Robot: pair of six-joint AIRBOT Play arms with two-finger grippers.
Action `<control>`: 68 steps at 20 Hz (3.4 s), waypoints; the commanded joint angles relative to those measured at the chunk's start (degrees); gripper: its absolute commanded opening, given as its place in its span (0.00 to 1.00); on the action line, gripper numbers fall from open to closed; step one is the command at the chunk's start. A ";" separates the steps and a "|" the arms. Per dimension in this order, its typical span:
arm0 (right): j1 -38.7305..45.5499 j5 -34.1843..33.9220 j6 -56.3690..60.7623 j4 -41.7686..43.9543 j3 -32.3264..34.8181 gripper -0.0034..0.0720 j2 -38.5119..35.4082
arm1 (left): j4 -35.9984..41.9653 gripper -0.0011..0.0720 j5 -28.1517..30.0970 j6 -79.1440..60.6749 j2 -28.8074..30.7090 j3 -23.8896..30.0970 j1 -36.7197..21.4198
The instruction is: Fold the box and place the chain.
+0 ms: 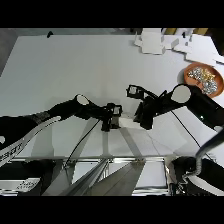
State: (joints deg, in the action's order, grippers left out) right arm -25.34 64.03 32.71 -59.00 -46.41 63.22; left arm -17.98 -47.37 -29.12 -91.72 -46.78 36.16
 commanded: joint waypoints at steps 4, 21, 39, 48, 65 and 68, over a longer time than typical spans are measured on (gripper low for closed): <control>-2.45 -0.44 -1.64 -3.72 0.37 0.51 -0.37 | -0.02 0.20 0.00 -0.02 0.02 -0.02 0.00; -2.45 -6.49 -1.01 -5.68 3.15 0.29 -1.18 | -0.02 0.20 0.00 0.00 0.02 -0.02 0.00; -5.95 -4.92 0.50 -5.18 5.73 0.50 -1.42 | -0.02 0.20 -0.02 0.00 0.02 -0.02 0.00; -5.95 -5.42 0.85 -4.98 5.73 0.24 -6.95 | -0.02 0.20 0.00 -0.02 0.02 -0.02 0.00; -5.97 -5.73 9.07 -4.96 8.52 0.09 -0.20 | -0.02 0.20 0.00 0.00 0.02 -0.02 0.00; -5.97 -6.49 9.16 -4.96 9.09 0.10 -0.22 | -0.02 0.20 0.00 -0.02 0.02 -0.02 0.00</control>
State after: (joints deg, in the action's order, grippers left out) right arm -31.24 57.80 41.63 -63.64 -38.13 62.92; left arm -18.02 -47.42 -29.17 -91.72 -46.78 36.18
